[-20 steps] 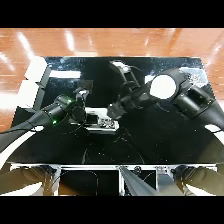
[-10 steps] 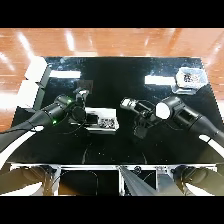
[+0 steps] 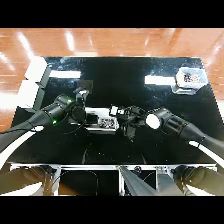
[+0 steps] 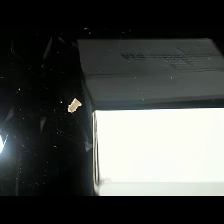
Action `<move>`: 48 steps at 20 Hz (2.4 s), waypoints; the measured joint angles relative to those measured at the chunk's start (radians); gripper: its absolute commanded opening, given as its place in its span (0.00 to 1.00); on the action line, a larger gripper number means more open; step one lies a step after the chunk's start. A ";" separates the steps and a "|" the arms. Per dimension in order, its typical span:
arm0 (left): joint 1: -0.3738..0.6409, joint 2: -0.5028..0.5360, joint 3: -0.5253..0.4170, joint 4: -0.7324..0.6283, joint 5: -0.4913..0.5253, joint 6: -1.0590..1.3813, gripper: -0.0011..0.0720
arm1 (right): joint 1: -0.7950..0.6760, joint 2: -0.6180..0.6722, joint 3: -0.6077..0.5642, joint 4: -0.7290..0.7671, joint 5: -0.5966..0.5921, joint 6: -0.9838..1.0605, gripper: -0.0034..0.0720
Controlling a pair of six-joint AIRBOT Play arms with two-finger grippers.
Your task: Fold the box and place the chain.
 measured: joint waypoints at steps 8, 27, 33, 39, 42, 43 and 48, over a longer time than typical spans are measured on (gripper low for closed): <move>0.000 0.000 0.000 0.001 0.004 0.000 0.04 | 0.068 -0.060 -0.002 0.021 -0.115 -0.027 0.66; 0.000 0.000 0.000 0.000 -0.003 0.000 0.04 | 0.062 0.164 0.072 0.069 0.092 0.069 0.07; 0.000 0.000 0.000 0.000 -0.022 0.000 0.04 | 0.102 0.174 0.143 0.148 0.034 0.084 0.07; 0.000 0.000 0.000 -0.001 -0.025 0.000 0.04 | 0.109 0.051 0.154 0.196 -0.054 0.117 0.86; 0.000 0.000 0.000 -0.001 -0.025 0.000 0.04 | 0.109 0.018 0.158 0.203 -0.068 0.152 0.88; 0.000 0.000 0.000 -0.001 -0.025 0.000 0.04 | 0.107 0.018 0.161 0.201 -0.057 0.165 0.88; -0.002 0.000 0.028 -0.001 -0.022 0.000 0.04 | 0.037 0.132 0.180 0.192 0.048 0.274 0.88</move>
